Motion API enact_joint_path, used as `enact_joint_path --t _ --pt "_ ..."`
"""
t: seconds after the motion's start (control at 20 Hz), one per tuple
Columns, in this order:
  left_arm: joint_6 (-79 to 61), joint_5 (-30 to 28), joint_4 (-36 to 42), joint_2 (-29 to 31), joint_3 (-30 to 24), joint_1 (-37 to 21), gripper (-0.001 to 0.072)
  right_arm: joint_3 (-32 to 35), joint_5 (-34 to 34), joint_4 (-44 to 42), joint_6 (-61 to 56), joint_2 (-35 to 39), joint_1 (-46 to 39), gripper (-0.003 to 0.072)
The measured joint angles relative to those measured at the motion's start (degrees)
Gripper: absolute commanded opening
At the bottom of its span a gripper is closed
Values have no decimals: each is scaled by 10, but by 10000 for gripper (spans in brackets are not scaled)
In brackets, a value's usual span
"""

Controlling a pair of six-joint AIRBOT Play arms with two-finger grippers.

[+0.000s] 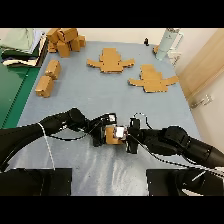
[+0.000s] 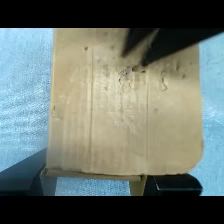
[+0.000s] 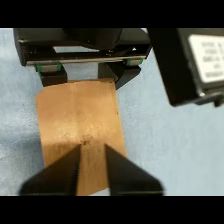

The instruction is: Fold the box.

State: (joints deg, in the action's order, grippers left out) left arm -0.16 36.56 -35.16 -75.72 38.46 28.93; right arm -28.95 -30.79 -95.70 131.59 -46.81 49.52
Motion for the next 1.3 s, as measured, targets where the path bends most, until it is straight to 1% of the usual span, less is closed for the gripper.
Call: enact_joint_path --t 0.05,0.15,0.2,0.35,0.4,1.15,1.2,1.25,1.3 --pt "0 0 0 0 0 0 480 1 2 5 5 0 1 324" --pt "0 0 0 0 0 0 481 3 10 11 14 0 2 458" --pt "0 0 0 0 0 0 481 3 12 13 18 0 2 470" --pt "0 0 0 0 0 0 481 4 14 12 25 -1 3 470" --pt "0 0 0 0 0 0 481 4 15 11 27 -2 3 484" --pt "-2 0 -1 0 0 0 481 4 26 -5 100 -30 18 485" --pt "-1 0 -1 0 0 0 481 4 27 -6 104 -31 20 499" --pt "-2 0 -1 0 0 0 481 4 27 -6 106 -33 23 561" --pt "-2 0 -2 0 0 0 481 4 30 -5 109 -34 26 566"
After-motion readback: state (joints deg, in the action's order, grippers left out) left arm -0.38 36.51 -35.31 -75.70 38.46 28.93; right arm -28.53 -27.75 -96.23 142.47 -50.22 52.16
